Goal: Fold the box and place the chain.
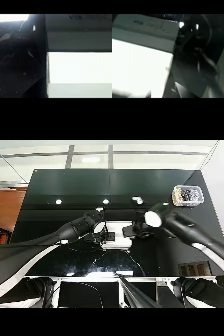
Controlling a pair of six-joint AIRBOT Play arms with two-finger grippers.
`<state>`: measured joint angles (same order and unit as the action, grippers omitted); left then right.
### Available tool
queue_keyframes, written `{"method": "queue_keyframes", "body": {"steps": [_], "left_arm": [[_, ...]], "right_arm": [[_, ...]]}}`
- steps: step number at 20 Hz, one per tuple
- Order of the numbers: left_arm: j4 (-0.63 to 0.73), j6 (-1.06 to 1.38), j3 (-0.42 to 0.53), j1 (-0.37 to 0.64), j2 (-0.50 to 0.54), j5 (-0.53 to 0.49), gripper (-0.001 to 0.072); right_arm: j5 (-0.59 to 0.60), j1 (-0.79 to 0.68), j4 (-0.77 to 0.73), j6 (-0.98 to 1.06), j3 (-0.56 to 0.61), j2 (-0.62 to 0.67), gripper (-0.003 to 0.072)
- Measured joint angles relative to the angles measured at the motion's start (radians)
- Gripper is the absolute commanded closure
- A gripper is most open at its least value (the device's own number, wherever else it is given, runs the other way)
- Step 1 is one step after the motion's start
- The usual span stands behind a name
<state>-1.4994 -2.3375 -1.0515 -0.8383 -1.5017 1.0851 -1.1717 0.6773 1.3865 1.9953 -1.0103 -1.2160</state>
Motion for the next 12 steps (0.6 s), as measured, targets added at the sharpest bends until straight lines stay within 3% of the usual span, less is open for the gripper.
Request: {"method": "queue_keyframes", "body": {"steps": [2, 6, 9, 12], "left_arm": [[-0.002, 0.000, 0.000, 0.000, 0.000, -0.004, 0.0680], [-0.005, -0.001, 0.000, 0.000, 0.000, -0.008, 0.0680], [-0.006, -0.001, 0.000, 0.000, 0.000, -0.008, 0.0680], [-0.007, -0.001, 0.000, 0.000, 0.000, -0.008, 0.0680]], "right_arm": [[-0.033, -0.033, 0.075, -0.039, 0.000, 0.106, 0.0338], [-0.036, -0.153, 0.442, -0.021, 0.018, 0.217, 0.0337], [0.113, -0.336, 0.603, 0.026, 0.044, 0.203, 0.0337], [0.315, -0.520, 0.632, 0.115, 0.052, 0.128, 0.0335]]}}
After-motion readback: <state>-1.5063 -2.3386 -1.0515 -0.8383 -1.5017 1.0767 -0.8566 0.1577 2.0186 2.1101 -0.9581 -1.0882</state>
